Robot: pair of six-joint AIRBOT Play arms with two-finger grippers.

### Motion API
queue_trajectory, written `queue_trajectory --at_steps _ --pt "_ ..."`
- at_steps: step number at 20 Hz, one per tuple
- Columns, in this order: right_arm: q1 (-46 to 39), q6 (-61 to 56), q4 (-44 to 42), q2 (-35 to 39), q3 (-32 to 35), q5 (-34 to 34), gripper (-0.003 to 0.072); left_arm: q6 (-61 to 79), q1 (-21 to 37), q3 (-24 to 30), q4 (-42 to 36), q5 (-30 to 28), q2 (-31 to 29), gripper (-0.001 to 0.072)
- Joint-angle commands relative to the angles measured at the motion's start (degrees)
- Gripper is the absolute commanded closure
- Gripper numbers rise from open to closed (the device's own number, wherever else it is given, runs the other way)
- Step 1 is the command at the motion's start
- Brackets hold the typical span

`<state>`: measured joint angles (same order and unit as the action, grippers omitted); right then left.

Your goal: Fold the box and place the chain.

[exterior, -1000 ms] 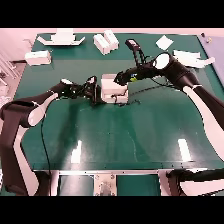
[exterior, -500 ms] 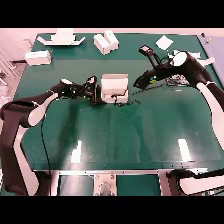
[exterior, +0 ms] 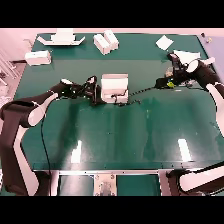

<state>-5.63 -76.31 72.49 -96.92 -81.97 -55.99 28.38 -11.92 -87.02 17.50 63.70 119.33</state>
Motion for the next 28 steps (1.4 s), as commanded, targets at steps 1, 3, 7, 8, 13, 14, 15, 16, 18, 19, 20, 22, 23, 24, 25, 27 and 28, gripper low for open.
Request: queue_trajectory --at_steps 1,3,7,8,13,14,15,16,18,19,20,22,23,24,25,27,28 --pt "-2.7 -13.5 1.2 -4.0 1.0 5.0 0.032 0.0 0.0 0.0 0.0 0.0 0.0 0.0184" --pt "-2.6 -13.9 1.0 -4.9 1.0 7.9 0.0301 0.0 0.0 0.0 0.0 0.0 0.0 0.0184" --pt "-3.0 -17.0 1.1 -4.9 1.0 11.5 0.0301 0.0 0.0 0.0 0.0 0.0 0.0 0.0184" --pt "-3.1 -17.8 1.1 -4.9 1.0 12.7 0.0301 0.0 0.0 0.0 0.0 0.0 0.0 0.0184" --pt "-3.4 -21.1 1.1 -5.0 1.0 18.6 0.0305 0.0 0.0 0.0 0.0 0.0 0.0 0.0184" --pt "-3.5 -22.1 1.1 -5.1 1.0 19.3 0.0315 0.0 0.0 0.0 0.0 0.0 0.0 0.0184" --pt "-3.7 -23.1 1.1 -5.3 1.0 19.9 0.0315 0.0 0.0 0.0 0.0 0.0 0.0 0.0184" --pt "-3.8 -24.1 1.1 -5.6 1.0 20.1 0.0324 0.0 0.0 0.0 0.0 0.0 0.0 0.0184" --pt "-3.8 -24.2 1.0 -6.5 1.0 20.1 0.0422 0.0 0.0 0.0 0.0 0.0 0.0 0.0184" --pt "-3.7 -24.2 1.0 -7.2 1.0 20.1 0.0492 0.0 0.0 0.0 0.0 0.0 0.0 0.0184" --pt "-3.7 -24.2 0.1 -7.8 1.0 20.1 0.0502 0.0 0.0 0.0 0.0 0.0 0.0 0.0184" --pt "-3.7 -24.2 -0.9 -8.4 1.0 20.1 0.0606 0.0 0.0 0.0 0.0 0.0 0.0 0.0184" --pt "-3.7 -24.1 -1.0 -8.3 1.0 20.1 0.0668 0.0 0.0 0.0 0.0 0.0 0.0 0.0184" --pt "-3.6 -23.7 -1.1 -8.1 1.0 20.0 0.0668 0.0 0.0 0.0 0.0 0.0 0.0 0.0184" --pt "-3.4 -23.6 -1.1 -7.7 1.0 20.0 0.0669 0.0 0.0 0.0 0.0 0.0 0.0 0.0184" --pt "-2.8 -22.7 -1.2 -5.7 1.0 19.2 0.0668 0.0 0.0 0.0 0.0 0.0 0.0 0.0184" --pt "-2.4 -21.3 -1.4 -4.1 1.0 18.4 0.0668 0.0 0.0 0.0 0.0 0.0 0.0 0.0184"
